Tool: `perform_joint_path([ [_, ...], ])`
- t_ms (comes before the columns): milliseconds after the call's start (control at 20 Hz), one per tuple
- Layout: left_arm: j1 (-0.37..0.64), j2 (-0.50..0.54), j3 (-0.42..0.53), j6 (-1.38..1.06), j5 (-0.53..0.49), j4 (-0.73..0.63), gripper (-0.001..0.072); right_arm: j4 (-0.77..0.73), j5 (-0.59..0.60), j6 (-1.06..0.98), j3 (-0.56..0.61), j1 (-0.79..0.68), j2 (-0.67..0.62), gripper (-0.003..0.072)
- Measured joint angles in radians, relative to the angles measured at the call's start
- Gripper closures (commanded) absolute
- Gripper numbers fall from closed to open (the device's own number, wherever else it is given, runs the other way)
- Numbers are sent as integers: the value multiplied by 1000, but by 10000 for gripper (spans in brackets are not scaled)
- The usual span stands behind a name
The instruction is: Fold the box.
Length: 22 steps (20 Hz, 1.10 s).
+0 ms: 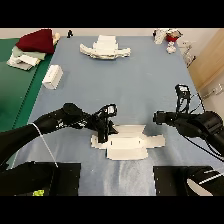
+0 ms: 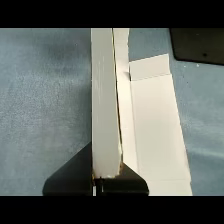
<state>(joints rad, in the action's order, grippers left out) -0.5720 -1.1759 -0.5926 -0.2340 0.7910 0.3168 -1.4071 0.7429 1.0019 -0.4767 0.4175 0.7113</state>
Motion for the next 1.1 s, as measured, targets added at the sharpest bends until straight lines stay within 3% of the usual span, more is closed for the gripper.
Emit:
perform_joint_path([
  [350,0,-1,16,0,12,1,696,-42,6,0,0,0,0,248],
  [400,0,-1,17,0,10,1,696,-56,11,0,-1,0,0,337],
  [450,0,-1,18,0,6,2,696,-73,22,0,-3,0,-1,500],
  [500,0,-1,18,0,4,2,696,-95,40,1,-8,0,-2,610],
  [550,0,-1,18,0,3,3,696,-119,68,13,-16,0,-4,682],
  [850,0,-1,18,0,-3,4,695,-302,301,130,-69,82,-69,683],
  [1050,0,-1,18,-1,-4,5,696,-380,366,227,-37,364,-130,667],
  [1100,0,-1,18,-1,-5,5,696,-369,369,240,-20,451,-138,400],
])
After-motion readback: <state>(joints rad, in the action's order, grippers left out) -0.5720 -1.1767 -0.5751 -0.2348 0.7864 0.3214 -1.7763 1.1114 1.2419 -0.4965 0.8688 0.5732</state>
